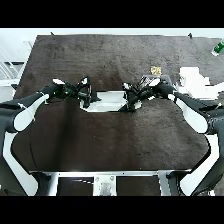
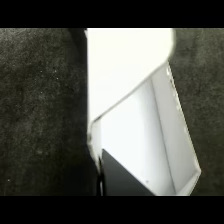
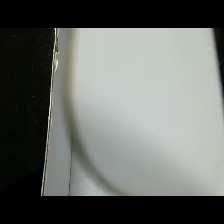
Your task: Fold the box and place the chain.
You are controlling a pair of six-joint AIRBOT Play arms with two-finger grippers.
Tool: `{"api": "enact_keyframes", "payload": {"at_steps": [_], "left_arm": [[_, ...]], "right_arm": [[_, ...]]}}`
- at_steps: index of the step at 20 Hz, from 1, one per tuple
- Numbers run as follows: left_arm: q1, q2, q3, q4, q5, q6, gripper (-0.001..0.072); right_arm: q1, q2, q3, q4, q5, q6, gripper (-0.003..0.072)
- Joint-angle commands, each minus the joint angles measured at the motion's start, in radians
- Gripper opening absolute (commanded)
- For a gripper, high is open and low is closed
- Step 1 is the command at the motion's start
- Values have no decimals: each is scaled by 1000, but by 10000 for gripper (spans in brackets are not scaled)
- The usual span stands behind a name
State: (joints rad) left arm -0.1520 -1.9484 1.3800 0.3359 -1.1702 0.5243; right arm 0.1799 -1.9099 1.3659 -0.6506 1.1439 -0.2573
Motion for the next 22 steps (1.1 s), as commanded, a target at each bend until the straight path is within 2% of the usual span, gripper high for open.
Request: {"api": "enact_keyframes", "payload": {"at_steps": [1, 2, 3, 5, 22], "left_arm": [[1, 0, 0, 0, 0, 0, 20], [1, 0, 0, 0, 0, 0, 20], [1, 0, 0, 0, 0, 0, 20], [1, 0, 0, 0, 0, 0, 20], [1, 0, 0, -9, 2, 0, 20]], "right_arm": [[2, -1, 1, -4, -10, 2, 553], [2, -1, 1, -3, -10, 2, 455], [2, -1, 1, -3, -10, 2, 424], [2, -1, 1, -3, -10, 2, 456], [2, -1, 0, -3, -9, 2, 455]]}}
